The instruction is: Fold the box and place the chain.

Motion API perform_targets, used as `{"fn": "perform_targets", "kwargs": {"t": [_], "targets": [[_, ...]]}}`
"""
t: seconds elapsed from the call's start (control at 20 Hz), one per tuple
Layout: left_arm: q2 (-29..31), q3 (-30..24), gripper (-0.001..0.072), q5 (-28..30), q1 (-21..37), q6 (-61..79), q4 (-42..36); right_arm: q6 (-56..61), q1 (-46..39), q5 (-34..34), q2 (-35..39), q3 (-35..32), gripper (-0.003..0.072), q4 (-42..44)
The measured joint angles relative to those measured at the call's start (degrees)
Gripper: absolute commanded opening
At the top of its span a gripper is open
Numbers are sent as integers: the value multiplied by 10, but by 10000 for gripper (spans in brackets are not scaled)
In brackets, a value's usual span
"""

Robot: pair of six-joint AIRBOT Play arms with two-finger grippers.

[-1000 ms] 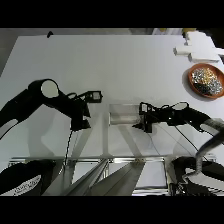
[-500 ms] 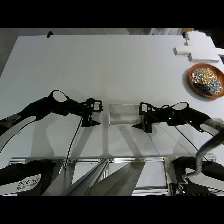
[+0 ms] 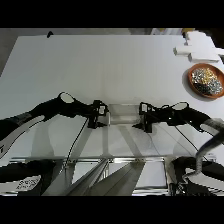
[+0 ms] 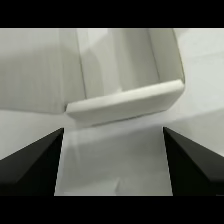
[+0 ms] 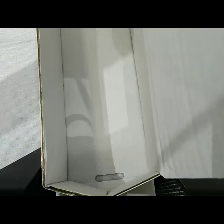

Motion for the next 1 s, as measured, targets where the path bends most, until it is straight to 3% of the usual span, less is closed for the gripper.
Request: {"fn": "perform_targets", "kwargs": {"t": [1.0], "targets": [[-16,1,703,-22,-11,-55,-58,0,0,0,0,0,398,0]]}}
